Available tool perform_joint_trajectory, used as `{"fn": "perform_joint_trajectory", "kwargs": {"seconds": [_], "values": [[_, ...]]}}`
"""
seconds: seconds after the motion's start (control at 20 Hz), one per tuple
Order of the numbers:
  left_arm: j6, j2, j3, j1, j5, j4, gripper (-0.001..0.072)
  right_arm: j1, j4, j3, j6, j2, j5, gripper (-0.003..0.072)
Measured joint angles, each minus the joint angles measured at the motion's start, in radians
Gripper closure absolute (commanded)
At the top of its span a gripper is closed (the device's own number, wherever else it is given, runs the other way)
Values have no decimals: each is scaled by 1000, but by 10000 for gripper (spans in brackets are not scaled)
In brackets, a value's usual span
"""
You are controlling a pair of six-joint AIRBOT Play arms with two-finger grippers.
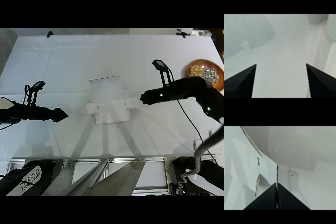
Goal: Fold the box and place the chain.
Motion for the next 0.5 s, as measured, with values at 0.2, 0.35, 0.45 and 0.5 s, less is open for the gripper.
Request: {"fn": "perform_joint_trajectory", "kwargs": {"seconds": [0.2, 0.35, 0.45, 0.5], "values": [[3, 0, 0, 0, -15, -51, 9, 3, -42, -61, 41, 58, 28, 683], [45, 0, 0, 0, -30, -93, 5, 5, -53, -96, 54, 73, 39, 683], [118, 0, 0, 0, -43, -161, 9, 5, -56, -111, 54, 79, 45, 683], [171, 0, 0, 0, -53, -218, 9, 5, -58, -116, 54, 82, 46, 683]]}}
